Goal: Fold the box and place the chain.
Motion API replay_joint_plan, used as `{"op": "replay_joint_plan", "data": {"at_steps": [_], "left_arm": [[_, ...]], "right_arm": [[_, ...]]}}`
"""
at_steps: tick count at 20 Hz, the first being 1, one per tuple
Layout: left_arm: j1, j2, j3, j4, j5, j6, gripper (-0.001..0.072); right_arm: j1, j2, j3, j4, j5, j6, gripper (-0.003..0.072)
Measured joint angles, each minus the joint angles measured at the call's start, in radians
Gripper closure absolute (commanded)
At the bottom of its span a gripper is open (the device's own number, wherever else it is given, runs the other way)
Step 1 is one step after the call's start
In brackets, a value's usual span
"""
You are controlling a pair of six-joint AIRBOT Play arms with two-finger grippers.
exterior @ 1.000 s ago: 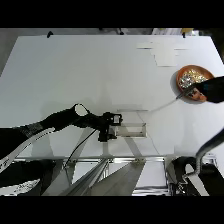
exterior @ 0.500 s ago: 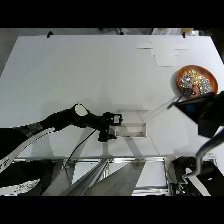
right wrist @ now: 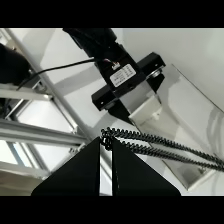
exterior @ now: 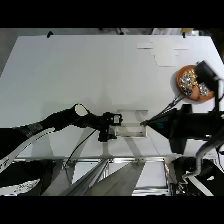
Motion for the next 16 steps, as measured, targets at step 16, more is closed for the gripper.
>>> {"op": "replay_joint_plan", "data": {"at_steps": [16], "left_arm": [[0.000,0.000,0.000,0.000,0.000,0.000,0.0570]], "right_arm": [[0.126,-0.291,-0.230,-0.052,-0.264,-0.167,0.0670]]}}
